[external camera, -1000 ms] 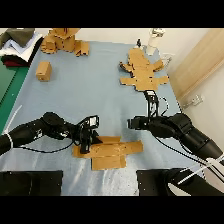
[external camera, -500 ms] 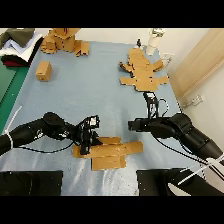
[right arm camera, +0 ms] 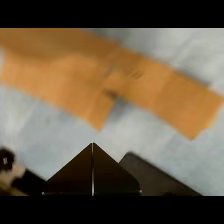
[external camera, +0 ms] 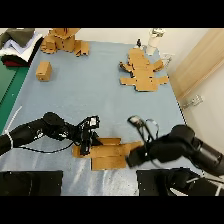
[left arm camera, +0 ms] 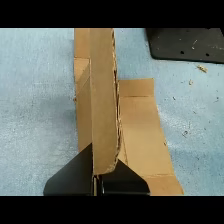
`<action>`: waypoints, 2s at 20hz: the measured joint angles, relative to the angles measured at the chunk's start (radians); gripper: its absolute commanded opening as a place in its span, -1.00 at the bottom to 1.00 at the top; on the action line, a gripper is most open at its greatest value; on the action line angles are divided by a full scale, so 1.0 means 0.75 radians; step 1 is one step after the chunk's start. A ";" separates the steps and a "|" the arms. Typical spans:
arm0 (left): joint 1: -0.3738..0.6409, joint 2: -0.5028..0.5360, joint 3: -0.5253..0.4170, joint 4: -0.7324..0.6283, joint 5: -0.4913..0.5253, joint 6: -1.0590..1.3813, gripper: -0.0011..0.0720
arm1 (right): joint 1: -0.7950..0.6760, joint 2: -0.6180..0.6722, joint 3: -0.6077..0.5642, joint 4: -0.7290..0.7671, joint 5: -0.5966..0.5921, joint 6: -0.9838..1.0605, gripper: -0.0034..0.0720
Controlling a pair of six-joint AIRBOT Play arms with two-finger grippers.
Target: Fold the box.
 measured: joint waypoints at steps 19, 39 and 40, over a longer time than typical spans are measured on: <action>0.000 0.000 0.000 -0.001 -0.003 0.000 -0.93 | 0.978 -0.323 -0.148 -0.930 0.448 -0.040 0.11; 0.000 0.000 0.000 -0.001 -0.003 0.000 -0.93 | 0.980 -0.382 -0.159 -1.110 0.484 0.049 0.10; 0.000 0.000 0.000 -0.001 -0.003 -0.001 -0.92 | 0.980 -0.375 -0.157 -1.127 0.481 0.057 0.10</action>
